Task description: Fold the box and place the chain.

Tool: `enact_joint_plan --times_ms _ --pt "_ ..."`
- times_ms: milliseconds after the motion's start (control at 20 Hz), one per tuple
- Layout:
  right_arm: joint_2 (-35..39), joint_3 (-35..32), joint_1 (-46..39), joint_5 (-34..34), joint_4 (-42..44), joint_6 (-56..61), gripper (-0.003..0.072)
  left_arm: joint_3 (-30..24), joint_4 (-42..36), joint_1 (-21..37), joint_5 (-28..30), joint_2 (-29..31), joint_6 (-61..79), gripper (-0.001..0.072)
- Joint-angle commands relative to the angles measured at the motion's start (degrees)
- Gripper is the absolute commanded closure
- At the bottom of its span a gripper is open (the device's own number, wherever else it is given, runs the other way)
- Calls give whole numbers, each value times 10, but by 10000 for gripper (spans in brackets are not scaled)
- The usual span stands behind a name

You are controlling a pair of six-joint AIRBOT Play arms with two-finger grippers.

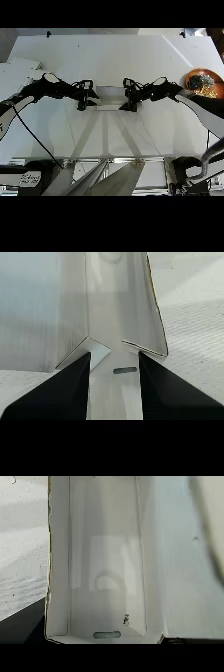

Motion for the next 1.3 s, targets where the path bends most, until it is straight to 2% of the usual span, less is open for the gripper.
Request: enact_joint_plan --times_ms 0,250,350,450,750,1000,1100,1150,1200,1250 --pt "0 0 0 0 1 0 169 0 -11 0 -3 -9 -3 356" --pt "0 0 0 0 1 0 169 0 -37 0 -4 -9 -3 358" --pt "0 0 0 0 1 0 169 0 -37 1 -2 -9 -3 412" --pt "0 0 0 0 1 0 169 0 -36 2 -1 -5 -3 510" --pt "0 0 0 0 1 0 169 0 -16 33 -4 47 -33 510" --pt "0 0 0 0 1 0 169 -2 35 94 -76 106 -80 508" --pt "0 0 0 0 1 0 169 -19 42 129 -75 135 -80 509" --pt "0 0 0 0 1 0 169 -32 44 149 -70 148 -80 549" --pt "0 0 0 0 1 0 169 -49 48 169 -64 159 -78 712" --pt "0 0 0 0 1 0 169 -68 53 186 -48 167 -75 700"
